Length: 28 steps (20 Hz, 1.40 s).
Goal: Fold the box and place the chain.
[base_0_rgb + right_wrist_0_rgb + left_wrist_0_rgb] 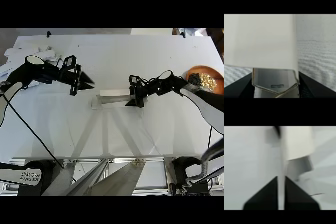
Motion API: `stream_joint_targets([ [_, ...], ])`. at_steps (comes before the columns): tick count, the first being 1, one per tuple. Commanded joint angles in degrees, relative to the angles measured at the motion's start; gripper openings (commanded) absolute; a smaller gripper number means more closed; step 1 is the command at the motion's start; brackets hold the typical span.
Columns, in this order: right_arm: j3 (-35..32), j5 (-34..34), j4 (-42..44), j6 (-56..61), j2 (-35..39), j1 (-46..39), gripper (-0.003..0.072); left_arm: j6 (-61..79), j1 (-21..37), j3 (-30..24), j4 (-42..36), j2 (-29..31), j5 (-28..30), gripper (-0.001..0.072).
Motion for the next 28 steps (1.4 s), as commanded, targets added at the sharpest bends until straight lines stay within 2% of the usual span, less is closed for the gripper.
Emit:
stream_joint_targets([
  [1, 0.0, 0.1, 0.1, 0.0, 0.0, 0.0, 0.0456, -6.8, -1.0, 0.0, 9.3, 1.2, -12.9, 0.0009],
  [3, 0.0, 0.1, 0.1, 0.0, 0.0, 0.0, 0.0456, -13.4, -2.6, 0.0, 12.5, 0.9, -8.6, 0.0009],
  [5, 0.0, 0.1, 0.1, 0.0, 0.0, 0.0, 0.0456, -16.3, -4.9, 0.0, 12.5, 0.2, -8.8, 0.0009],
  [7, 0.0, 0.1, 0.1, 0.0, 0.0, 0.0, 0.0456, -16.2, -7.7, 0.0, 11.1, -0.3, -8.3, 0.0009],
  [10, 0.0, 0.1, 0.1, 0.0, 0.0, 0.0, 0.0456, -16.0, -11.3, 0.0, 5.9, -1.5, -4.5, 0.0009],
  [14, 0.0, 0.1, 0.1, 0.0, 0.0, 0.0, 0.0456, -16.1, -12.2, 0.0, -3.6, -3.5, 5.6, 0.0009],
  [20, 0.0, 0.1, 0.1, 0.0, 0.0, 0.0, 0.0456, -17.2, -11.7, 0.0, -9.5, -3.6, 24.0, 0.0009],
  [22, 0.0, 0.1, 0.1, 0.0, 0.0, 0.0, 0.0456, -20.4, -11.7, 0.0, -9.2, -4.1, 28.7, 0.0009],
  [24, 0.0, 0.1, 0.1, 0.0, 0.0, 0.0, 0.0456, -24.6, -11.8, 0.0, -8.4, -5.7, 29.9, 0.0009],
  [28, 0.0, 0.1, 0.1, 0.0, 0.0, 0.0, 0.0456, -26.9, -12.4, 0.0, -5.1, -9.5, 26.6, 0.0009],
])
